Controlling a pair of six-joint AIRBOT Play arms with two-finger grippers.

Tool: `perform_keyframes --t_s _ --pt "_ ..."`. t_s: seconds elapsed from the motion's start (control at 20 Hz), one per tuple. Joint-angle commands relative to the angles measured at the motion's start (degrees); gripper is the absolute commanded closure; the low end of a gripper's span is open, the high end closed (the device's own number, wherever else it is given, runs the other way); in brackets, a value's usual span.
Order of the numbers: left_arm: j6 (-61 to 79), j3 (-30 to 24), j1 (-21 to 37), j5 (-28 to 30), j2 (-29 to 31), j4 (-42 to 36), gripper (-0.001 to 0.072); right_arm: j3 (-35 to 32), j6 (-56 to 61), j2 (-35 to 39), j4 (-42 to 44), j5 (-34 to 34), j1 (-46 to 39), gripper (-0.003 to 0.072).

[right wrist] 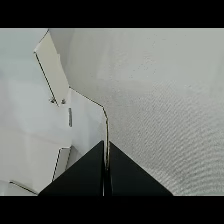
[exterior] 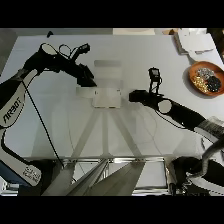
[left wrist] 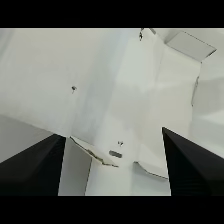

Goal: Fold the box and place the chain.

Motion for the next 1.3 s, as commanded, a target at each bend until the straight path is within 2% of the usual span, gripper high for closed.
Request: perform_keyframes --t_s 0.0,0.1,0.15,0.2,0.25,0.45,0.55,0.65,0.75,0.9,0.95,1.25 --pt "3.6 0.0 -1.1 2.5 0.7 2.0 0.008 0.0 0.0 0.0 0.0 0.0 0.1 0.0676" --pt "3.7 0.0 -1.9 6.2 0.6 2.3 0.0081 0.0 0.0 0.0 0.0 0.0 0.1 0.0676" --pt "3.7 0.0 -2.1 8.0 0.6 2.3 0.0106 0.0 0.0 0.0 0.0 0.0 0.1 0.0676" --pt "3.7 0.0 -2.4 9.1 0.6 2.2 0.0189 0.0 0.0 0.0 0.0 0.0 0.1 0.0676" --pt "3.7 0.0 -2.5 9.3 0.6 2.1 0.023 0.0 0.0 0.0 0.0 0.0 0.1 0.0676" --pt "3.7 0.0 -2.7 3.9 0.6 2.8 0.0233 0.0 0.0 0.0 0.0 0.0 0.1 0.0676" --pt "3.7 0.0 -2.6 0.9 0.6 5.6 0.0337 0.0 0.0 0.0 0.0 0.0 0.1 0.0676" --pt "3.7 0.0 -2.6 -0.2 0.6 9.3 0.0358 0.0 0.0 0.0 0.0 0.0 0.1 0.0676" --pt "3.7 0.0 -2.4 0.2 0.6 10.0 0.0348 0.0 0.0 0.0 0.0 0.0 0.1 0.0676" --pt "3.7 0.0 -2.0 3.0 0.6 9.1 0.0082 0.0 0.0 0.0 0.0 0.0 0.1 0.0676" --pt "3.7 0.0 -1.8 3.8 0.6 8.7 0.0051 0.0 0.0 0.0 0.0 0.0 0.1 0.0676" --pt "3.6 0.0 -0.9 5.0 0.6 5.8 0.0053 0.0 0.0 0.0 0.0 0.0 0.1 0.0676"
